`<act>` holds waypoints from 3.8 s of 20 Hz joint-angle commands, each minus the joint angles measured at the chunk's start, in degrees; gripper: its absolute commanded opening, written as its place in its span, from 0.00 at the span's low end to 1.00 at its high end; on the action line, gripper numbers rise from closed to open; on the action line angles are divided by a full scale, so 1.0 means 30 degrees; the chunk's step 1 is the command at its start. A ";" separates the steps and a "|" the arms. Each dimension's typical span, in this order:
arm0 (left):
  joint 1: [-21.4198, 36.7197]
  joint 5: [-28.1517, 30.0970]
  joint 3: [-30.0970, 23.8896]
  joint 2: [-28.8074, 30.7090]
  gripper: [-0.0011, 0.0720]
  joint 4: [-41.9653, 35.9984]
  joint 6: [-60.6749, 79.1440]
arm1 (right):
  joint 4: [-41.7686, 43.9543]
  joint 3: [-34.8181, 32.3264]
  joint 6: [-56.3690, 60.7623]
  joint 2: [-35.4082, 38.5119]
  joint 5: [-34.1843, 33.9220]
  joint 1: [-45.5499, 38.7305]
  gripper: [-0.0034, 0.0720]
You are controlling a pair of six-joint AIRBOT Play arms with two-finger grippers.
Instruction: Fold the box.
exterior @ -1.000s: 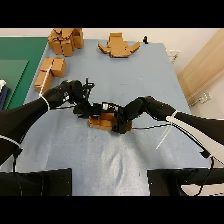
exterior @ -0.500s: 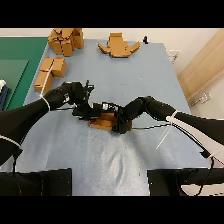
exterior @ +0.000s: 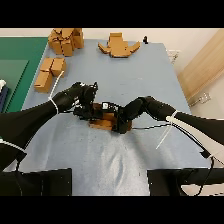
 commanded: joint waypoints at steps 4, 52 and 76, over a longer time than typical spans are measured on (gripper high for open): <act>-0.0379 -0.0721 0.0240 -0.0270 0.34 0.0947 -0.0954 | 0.0007 -0.0015 0.0022 0.0015 -0.0080 -0.0007 0.72; -0.2310 0.1501 0.1406 -0.0860 0.07 -0.0605 -0.0998 | -0.0007 -0.0015 0.0015 0.0015 -0.0087 -0.0007 0.72; -0.0641 0.2091 -0.0401 -0.0095 0.84 -0.4721 0.2871 | -0.0015 -0.0015 0.0015 0.0015 -0.0087 -0.0007 0.72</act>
